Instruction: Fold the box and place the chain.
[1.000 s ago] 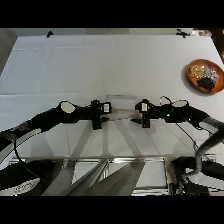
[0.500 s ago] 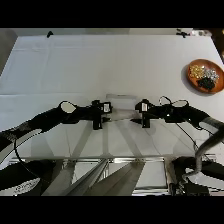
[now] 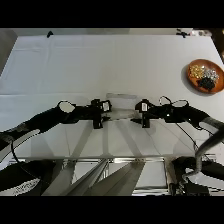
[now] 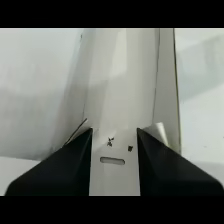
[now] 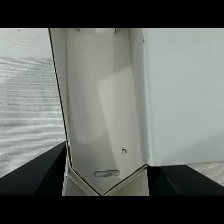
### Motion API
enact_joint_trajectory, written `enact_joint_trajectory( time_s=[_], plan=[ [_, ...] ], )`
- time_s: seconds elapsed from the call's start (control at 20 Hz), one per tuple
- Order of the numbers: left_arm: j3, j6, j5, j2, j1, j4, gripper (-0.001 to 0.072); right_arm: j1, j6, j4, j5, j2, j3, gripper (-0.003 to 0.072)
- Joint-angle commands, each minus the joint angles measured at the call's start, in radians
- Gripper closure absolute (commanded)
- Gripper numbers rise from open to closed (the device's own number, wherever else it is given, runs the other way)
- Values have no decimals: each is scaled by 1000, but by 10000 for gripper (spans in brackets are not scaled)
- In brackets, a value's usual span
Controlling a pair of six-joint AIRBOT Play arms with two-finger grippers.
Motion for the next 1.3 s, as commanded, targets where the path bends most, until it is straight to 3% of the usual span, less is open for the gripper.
enact_joint_trajectory(
  time_s=[0.0, 0.35, 0.6, 0.7, 0.75, 1.05, 1.25],
  plan=[
    [1, -58, 7, 61, 12, 12, 503, 1, -2, -2, 3, 0, 0, 279],
    [1, -257, -62, 200, 100, 89, 518, 1, -2, -2, 3, 0, 0, 279],
    [1, -584, -149, 312, 217, 279, 521, 1, -2, -2, 3, 0, 0, 279],
    [1, -739, -192, 346, 281, 387, 701, 1, -2, -2, 3, 0, 0, 279],
    [1, -811, -217, 356, 315, 442, 699, 1, -2, -2, 3, 0, 0, 279],
    [0, -1286, -359, 323, 465, 644, 699, 1, -2, -2, 3, 0, 0, 279],
    [0, -1371, -434, 209, 488, 626, 701, 1, -2, -2, 3, 0, 0, 279]
  ],
)
